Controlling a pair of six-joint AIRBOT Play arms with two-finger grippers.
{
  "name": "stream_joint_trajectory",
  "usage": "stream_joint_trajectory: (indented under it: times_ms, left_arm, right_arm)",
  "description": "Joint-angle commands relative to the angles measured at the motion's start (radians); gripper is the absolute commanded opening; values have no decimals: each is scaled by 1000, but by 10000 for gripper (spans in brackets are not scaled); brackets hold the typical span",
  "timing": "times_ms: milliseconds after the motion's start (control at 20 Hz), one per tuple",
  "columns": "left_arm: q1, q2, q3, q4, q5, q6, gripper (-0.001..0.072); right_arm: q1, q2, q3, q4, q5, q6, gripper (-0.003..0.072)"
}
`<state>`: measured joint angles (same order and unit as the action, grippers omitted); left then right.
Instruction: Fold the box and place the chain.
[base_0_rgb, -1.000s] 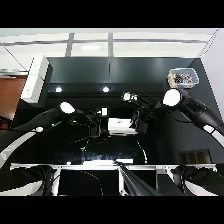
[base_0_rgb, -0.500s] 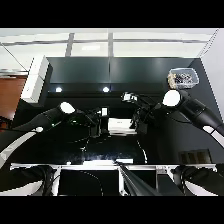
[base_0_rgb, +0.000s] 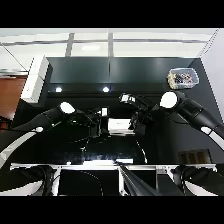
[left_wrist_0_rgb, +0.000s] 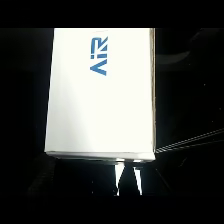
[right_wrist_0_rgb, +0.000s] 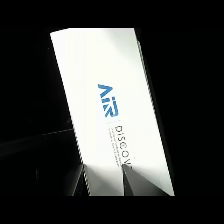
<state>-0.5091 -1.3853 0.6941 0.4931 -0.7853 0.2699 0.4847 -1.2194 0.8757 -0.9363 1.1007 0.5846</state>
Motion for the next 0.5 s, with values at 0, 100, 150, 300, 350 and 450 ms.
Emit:
stream_joint_trajectory:
  times_ms: [0, 100, 150, 300, 350, 450]
  left_arm:
    - [0, -1, 0, 0, 0, -1, 351]
    - [0, -1, 0, 0, 0, -1, 351]
    - [0, -1, 0, 0, 0, -1, 351]
    - [0, -1, 0, 0, 1, -1, 351]
    - [0, -1, 0, 0, 3, -2, 351]
    - [0, -1, 0, -3, 8, -6, 351]
  right_arm:
    - [-3, 23, 6, 0, 30, 84, 298]
    - [-27, 63, 26, 31, 61, 214, 298]
    - [-48, 87, 38, 56, 88, 270, 298]
    - [-139, 163, 47, 97, 191, 447, 198]
    - [-167, 171, 38, 98, 224, 497, 4]
    - [-192, 172, -14, 98, 240, 529, 11]
